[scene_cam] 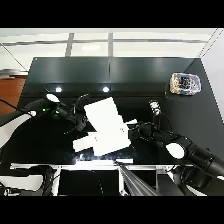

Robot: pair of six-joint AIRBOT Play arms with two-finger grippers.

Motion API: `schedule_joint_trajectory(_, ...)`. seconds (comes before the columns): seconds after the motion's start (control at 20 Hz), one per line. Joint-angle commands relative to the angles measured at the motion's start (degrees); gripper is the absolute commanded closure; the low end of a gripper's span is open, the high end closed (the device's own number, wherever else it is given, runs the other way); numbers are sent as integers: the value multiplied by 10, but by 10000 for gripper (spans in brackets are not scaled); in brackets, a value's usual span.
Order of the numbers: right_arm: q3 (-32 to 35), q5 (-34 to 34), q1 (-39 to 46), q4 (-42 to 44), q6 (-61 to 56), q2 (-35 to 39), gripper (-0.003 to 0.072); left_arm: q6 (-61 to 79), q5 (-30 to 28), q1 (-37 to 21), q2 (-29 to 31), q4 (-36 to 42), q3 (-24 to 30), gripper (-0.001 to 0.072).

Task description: Fold the box and place the chain.

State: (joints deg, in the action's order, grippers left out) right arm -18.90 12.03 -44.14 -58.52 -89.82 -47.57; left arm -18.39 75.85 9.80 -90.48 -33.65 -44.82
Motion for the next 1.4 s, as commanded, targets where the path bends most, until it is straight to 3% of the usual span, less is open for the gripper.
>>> schedule_joint_trajectory(0.0, 0, 0, 0, 0, 0, 0, 664, 0, -15, 10, 0, -3, 0, 605)
schedule_joint_trajectory(0.05, 0, 0, 0, 0, 0, 0, 664, 0, -16, 10, 0, -4, 0, 609)
schedule_joint_trajectory(0.1, 0, 0, 0, 0, 0, 0, 664, 0, -17, 10, 0, -5, 0, 684)
schedule_joint_trajectory(0.2, 0, 2, 1, 0, 0, 0, 640, 0, -17, 10, 0, -4, 0, 683)
schedule_joint_trajectory(0.3, -3, 16, 2, -1, -7, 2, 138, 0, -17, 10, 1, -4, -3, 684)
schedule_joint_trajectory(0.35, -9, 50, 10, -11, -6, 5, 18, 0, -18, 10, 3, -4, -7, 685)
schedule_joint_trajectory(0.5, -70, 273, 80, -97, -7, 39, 18, 33, -21, 11, 27, -4, -18, 688)
schedule_joint_trajectory(0.6, -124, 414, 142, -149, -7, 71, 19, 49, -62, 22, 69, -6, -16, 689)
schedule_joint_trajectory(0.75, -185, 524, 211, -254, -6, 115, 19, 71, -126, 72, 166, -73, -15, 689)
schedule_joint_trajectory(0.95, -194, 529, 242, -362, 10, 130, 20, 190, -251, 143, 296, -94, 60, 687)
schedule_joint_trajectory(1.05, -194, 504, 242, -391, 10, 130, 21, 219, -337, 162, 306, -94, 103, 684)
schedule_joint_trajectory(1.1, -194, 476, 242, -391, 10, 130, 76, 218, -365, 165, 299, -94, 118, 682)
schedule_joint_trajectory(1.15, -194, 449, 242, -388, 8, 130, 163, 205, -360, 165, 290, -94, 124, 682)
schedule_joint_trajectory(1.3, -187, 395, 242, -375, 18, 128, 158, 197, -316, 165, 252, -93, 125, 682)
schedule_joint_trajectory(1.35, -184, 395, 242, -375, 36, 126, 100, 198, -317, 165, 239, -94, 125, 682)
